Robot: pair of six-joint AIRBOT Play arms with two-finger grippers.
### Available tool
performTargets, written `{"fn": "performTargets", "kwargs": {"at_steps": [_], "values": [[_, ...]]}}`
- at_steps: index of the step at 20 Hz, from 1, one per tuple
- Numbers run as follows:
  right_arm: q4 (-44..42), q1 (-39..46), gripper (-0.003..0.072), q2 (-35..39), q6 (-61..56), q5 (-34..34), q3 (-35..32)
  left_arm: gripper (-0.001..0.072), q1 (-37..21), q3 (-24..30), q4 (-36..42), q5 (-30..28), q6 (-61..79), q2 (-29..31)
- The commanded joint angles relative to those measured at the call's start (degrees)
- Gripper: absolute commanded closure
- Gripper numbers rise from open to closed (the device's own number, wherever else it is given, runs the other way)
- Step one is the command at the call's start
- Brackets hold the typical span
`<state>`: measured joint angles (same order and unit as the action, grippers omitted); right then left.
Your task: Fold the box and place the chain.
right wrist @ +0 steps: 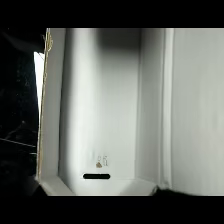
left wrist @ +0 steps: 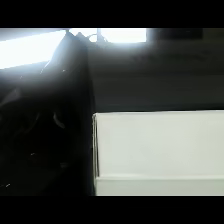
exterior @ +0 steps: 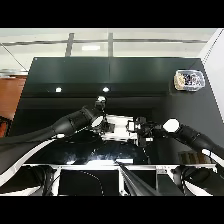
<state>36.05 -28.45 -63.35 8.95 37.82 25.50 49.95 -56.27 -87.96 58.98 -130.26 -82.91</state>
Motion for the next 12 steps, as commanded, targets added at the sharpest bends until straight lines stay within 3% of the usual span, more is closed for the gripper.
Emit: {"fn": "performTargets", "kwargs": {"at_steps": [1,5,12], "values": [[2.67,0.85,-0.0025,3.85,-6.4,0.68,0.68,0.0682,-0.02,-0.57,-1.86,2.62,-0.59,0.57],[8.48,2.14,-0.0017,7.52,-6.97,3.96,0.68,0.0681,1.79,-0.55,-2.56,1.01,-3.98,1.16],[9.4,1.79,-0.0016,7.34,-6.14,5.99,0.63,0.068,2.03,-0.55,-3.28,-0.63,-3.98,0.63]]}}
